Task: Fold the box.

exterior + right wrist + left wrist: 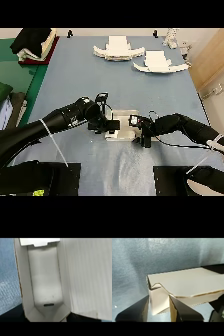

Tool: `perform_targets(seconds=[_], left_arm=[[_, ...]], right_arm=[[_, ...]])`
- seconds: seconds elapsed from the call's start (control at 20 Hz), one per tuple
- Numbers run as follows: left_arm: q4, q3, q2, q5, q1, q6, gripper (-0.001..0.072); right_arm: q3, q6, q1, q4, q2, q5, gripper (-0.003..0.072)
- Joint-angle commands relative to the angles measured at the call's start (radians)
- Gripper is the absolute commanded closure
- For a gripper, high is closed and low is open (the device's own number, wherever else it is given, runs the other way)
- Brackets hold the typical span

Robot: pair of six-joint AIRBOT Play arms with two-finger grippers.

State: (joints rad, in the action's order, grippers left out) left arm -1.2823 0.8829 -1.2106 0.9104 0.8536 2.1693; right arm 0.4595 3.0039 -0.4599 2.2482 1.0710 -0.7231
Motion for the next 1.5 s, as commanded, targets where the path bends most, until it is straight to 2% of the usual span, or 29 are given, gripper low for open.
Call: perform_targets(seconds=[0.0,0.25,0.5,0.7,0.75,0.8,1.0,1.05,1.1,1.45], left_arm=[[-0.038,0.032,-0.034,0.045,0.024,0.094,0.035],[-0.104,0.076,-0.1,0.102,0.041,0.136,0.0351],[-0.229,0.163,-0.188,0.215,0.078,0.187,0.0351],[-0.249,0.192,-0.222,0.217,0.092,0.191,0.0352],[-0.248,0.191,-0.227,0.219,0.093,0.196,0.0378],[-0.249,0.191,-0.23,0.224,0.095,0.196,0.0469],[-0.249,0.191,-0.231,0.224,0.101,0.219,0.0487],[-0.249,0.191,-0.231,0.224,0.101,0.228,0.0644],[-0.249,0.191,-0.231,0.224,0.101,0.222,0.0693],[-0.24,0.191,-0.23,0.225,0.101,0.221,0.0691]], right_arm=[[0.0,0.0,0.0,0.0,0.0,0.0,0.0164],[0.0,0.0,-0.001,0.0,0.0,0.0,0.0165],[0.0,0.0,-0.001,0.0,0.0,0.0,0.0165],[0.0,0.0,-0.001,0.0,0.0,0.0,0.0164],[0.0,0.0,-0.001,0.0,0.0,0.0,0.0164],[0.0,0.0,-0.001,0.0,0.0,0.0,0.0164],[0.0,0.0,-0.001,0.0,0.0,0.0,0.0165],[0.0,0.0,0.0,0.0,0.0,0.0,0.0164],[0.0,0.0,0.0,0.0,0.0,0.0,0.0165],[0.0,0.0,0.0,0.0,0.0,0.0,0.0165]])
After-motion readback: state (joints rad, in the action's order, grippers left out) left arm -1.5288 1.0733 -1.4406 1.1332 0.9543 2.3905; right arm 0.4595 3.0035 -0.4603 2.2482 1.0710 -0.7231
